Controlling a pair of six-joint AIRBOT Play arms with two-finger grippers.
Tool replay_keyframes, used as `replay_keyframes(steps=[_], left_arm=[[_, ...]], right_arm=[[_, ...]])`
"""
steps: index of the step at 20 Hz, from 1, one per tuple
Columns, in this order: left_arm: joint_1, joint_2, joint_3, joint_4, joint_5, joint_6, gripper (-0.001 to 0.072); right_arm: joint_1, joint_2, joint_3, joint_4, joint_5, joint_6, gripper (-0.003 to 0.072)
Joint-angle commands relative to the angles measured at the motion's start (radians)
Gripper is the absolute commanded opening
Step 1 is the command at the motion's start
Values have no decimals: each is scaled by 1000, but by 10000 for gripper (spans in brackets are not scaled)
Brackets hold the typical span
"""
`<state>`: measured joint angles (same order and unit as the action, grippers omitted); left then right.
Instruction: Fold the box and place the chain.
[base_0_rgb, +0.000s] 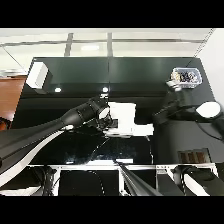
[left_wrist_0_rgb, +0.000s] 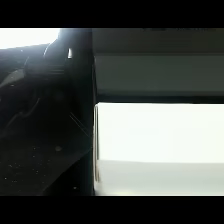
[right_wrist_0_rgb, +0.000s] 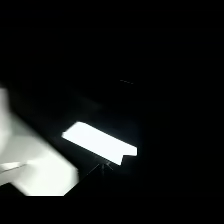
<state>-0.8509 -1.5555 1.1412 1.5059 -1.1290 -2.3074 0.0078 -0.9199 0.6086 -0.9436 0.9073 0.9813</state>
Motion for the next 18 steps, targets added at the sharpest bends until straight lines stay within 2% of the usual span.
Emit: replay_keyframes(steps=[1,3,5,8,10,15,16,17,18], left_arm=[[0,1,0,0,2,-1,31],[0,1,0,0,2,-1,31],[0,1,0,0,2,-1,31],[0,1,0,0,2,-1,31],[0,1,0,0,2,-1,31],[0,1,0,0,1,-1,31],[0,1,0,0,1,-1,31],[0,1,0,0,2,-1,31],[0,1,0,0,2,-1,31]], right_arm=[[-269,23,-53,-155,69,459,15],[-301,-6,-154,37,87,393,5],[-266,-91,-218,237,149,247,8],[-137,-226,-222,371,168,139,10],[-65,-262,-218,463,161,72,14],[-37,-263,-92,441,273,2,16],[-37,-263,-69,443,306,7,82],[-37,-263,-57,449,325,14,396],[-37,-263,-49,449,338,17,545]])
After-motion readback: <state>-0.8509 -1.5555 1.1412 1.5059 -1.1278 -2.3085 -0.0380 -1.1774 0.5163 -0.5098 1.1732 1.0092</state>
